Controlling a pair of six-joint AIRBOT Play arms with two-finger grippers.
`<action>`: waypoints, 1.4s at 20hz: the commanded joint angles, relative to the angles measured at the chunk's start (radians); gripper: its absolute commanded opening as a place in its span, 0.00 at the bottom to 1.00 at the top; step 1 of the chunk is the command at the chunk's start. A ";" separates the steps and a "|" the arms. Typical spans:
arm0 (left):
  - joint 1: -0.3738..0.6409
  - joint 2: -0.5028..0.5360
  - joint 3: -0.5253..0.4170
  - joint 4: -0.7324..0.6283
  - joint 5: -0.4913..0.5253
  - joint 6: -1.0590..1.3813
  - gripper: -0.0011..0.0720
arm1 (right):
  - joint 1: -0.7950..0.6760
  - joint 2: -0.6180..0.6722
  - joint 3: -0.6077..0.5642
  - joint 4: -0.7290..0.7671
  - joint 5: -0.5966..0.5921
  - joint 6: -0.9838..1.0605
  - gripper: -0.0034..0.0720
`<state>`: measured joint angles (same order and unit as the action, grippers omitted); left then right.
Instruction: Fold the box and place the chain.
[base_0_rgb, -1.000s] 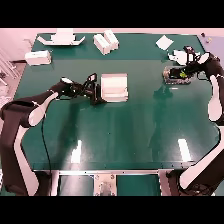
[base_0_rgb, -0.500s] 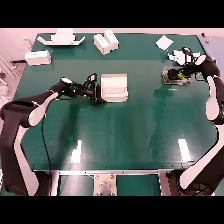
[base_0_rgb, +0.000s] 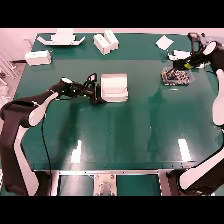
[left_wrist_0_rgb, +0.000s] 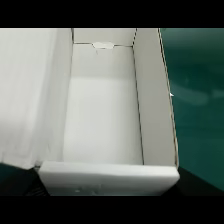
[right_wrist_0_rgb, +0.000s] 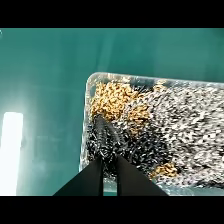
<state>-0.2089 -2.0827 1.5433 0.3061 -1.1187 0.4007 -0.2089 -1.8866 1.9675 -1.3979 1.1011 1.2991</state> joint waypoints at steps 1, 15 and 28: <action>0.001 0.001 0.000 0.000 0.000 0.000 0.88 | 0.011 0.095 0.003 -0.027 0.000 0.006 0.06; 0.001 0.001 0.000 0.000 0.000 0.000 0.88 | 0.299 0.578 0.003 -0.027 -0.030 -0.027 0.06; 0.001 0.001 0.000 0.000 0.000 0.000 0.88 | 0.654 0.647 0.002 -0.024 -0.055 -0.055 0.06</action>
<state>-0.2089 -2.0827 1.5433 0.3061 -1.1187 0.4007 0.3920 -1.2400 1.9697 -1.4254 1.0500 1.2461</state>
